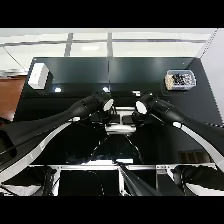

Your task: Fold the box and place the chain.

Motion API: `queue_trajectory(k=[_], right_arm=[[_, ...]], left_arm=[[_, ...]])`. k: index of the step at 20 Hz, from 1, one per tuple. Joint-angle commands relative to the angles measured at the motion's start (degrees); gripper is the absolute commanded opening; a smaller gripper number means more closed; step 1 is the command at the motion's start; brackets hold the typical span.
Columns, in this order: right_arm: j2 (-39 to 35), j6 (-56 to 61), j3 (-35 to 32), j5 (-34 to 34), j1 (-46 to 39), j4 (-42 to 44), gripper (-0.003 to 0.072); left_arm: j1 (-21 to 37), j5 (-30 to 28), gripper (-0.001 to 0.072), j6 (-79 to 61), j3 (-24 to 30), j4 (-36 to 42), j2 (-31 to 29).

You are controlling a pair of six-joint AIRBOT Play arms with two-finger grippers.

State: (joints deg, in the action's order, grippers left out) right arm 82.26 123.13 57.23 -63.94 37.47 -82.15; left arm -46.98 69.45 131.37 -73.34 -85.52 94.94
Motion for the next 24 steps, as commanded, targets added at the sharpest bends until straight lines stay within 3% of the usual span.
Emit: queue_trajectory(k=[1,3,5,7,9,12,13,14,15,18,20,24], right_arm=[[0.42,3.69,0.24,-0.57,0.5,-1.27,0.0017],[0.39,4.5,0.24,-0.26,0.5,-1.22,0.0022],[0.39,4.57,0.24,0.15,0.5,-0.83,0.0143],[0.42,4.59,0.24,0.11,0.5,-0.85,0.0138],[0.42,4.61,0.24,0.07,0.48,-0.92,0.0018],[0.39,4.57,0.24,-0.33,0.39,-1.03,0.002],[0.24,4.57,0.35,-0.55,0.37,-1.09,0.0065],[-0.09,4.22,0.72,-1.09,0.37,-1.27,0.0306],[-0.68,2.73,1.29,-2.16,0.39,-1.27,0.0384],[-6.14,-3.28,3.82,-6.03,0.37,-2.62,0.0377],[-12.63,-5.16,5.07,-7.5,0.28,-8.41,0.0377],[-18.95,-5.09,5.11,-13.92,-6.69,-35.19,0.0377]], left_arm=[[0.02,-0.15,0.0029,-0.44,-0.02,-0.35,0.0],[0.02,0.0,0.0029,-0.44,-0.02,-0.35,0.0],[0.02,0.0,0.0029,-0.44,-0.02,-0.35,0.0],[0.02,0.0,0.0029,-0.44,-0.02,-0.35,0.0],[0.02,0.0,0.0029,-0.44,-0.02,-0.37,0.0],[0.02,-0.02,0.0029,-0.44,-0.02,-0.37,0.0],[0.02,-0.07,0.0029,-0.44,-0.02,-0.37,0.0],[0.02,-0.17,0.0029,-0.44,-0.02,-0.37,0.0],[0.02,-0.2,0.0029,-0.44,-0.02,-0.37,0.0],[0.02,-0.2,0.0029,-0.46,-0.02,-0.37,0.0],[0.02,-0.17,0.0029,-0.44,-0.02,-0.39,0.0],[0.02,-0.46,0.0029,-0.44,-0.02,-0.39,0.0]])
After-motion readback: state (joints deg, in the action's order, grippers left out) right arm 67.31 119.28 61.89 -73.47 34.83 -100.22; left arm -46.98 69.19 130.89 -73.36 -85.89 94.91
